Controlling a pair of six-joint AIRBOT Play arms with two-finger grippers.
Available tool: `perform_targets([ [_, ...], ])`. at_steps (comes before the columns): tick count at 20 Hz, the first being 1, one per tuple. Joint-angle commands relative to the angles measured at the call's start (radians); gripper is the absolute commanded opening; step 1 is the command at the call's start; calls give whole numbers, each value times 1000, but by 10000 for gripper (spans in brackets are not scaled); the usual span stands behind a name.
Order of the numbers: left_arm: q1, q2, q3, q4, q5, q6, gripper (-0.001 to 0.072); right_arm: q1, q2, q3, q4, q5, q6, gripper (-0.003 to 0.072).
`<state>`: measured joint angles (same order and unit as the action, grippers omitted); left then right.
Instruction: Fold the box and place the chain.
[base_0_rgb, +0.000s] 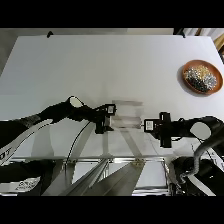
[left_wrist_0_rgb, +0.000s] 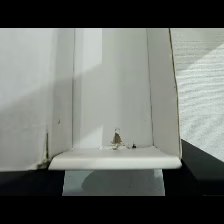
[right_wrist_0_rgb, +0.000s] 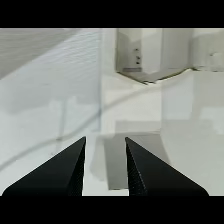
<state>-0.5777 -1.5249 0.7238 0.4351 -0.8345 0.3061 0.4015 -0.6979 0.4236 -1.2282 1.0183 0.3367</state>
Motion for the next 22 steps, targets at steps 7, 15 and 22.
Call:
perform_targets([
  [7,1,1,0,0,0,0,394,-23,-214,-1,138,-172,-306,171],
  [15,1,1,0,0,0,0,394,-24,-243,-1,219,-224,-323,178],
  [22,1,1,0,0,0,0,394,-23,-274,-1,322,-244,-346,164],
])
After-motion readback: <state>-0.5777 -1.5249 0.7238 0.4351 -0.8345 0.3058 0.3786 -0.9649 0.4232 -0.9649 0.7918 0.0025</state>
